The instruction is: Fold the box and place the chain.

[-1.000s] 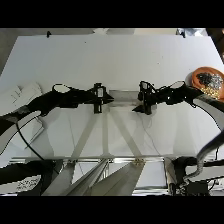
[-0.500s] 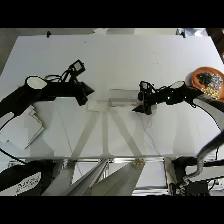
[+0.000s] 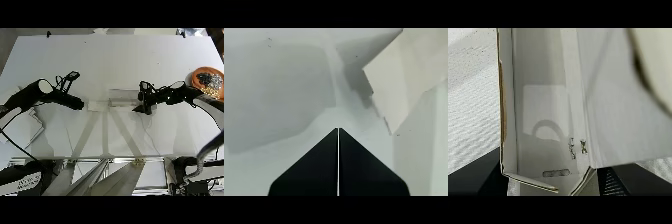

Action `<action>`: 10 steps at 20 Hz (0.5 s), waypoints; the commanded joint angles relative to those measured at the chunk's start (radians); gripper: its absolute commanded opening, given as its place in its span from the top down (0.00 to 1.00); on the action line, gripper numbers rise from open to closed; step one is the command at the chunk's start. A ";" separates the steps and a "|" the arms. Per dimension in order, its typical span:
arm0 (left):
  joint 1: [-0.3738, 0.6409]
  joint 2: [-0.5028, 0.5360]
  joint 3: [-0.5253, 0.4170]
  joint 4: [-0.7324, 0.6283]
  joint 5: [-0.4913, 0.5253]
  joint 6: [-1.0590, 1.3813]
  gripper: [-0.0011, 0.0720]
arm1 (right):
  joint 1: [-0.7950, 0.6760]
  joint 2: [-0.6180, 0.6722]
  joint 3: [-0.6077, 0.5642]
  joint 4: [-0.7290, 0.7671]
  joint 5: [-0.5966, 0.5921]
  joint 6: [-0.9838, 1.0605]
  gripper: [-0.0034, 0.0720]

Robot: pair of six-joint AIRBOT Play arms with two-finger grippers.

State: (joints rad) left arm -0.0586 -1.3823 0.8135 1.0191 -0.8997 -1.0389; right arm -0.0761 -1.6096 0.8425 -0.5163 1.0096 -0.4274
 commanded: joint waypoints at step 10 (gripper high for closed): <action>-0.068 -0.050 0.000 -0.379 -0.013 0.050 0.98 | 0.000 -0.001 0.000 0.000 0.000 0.000 0.43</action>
State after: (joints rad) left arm -0.1234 -1.4300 0.8139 0.7460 -0.9123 -1.0435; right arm -0.0761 -1.6100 0.8425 -0.5163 1.0096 -0.4278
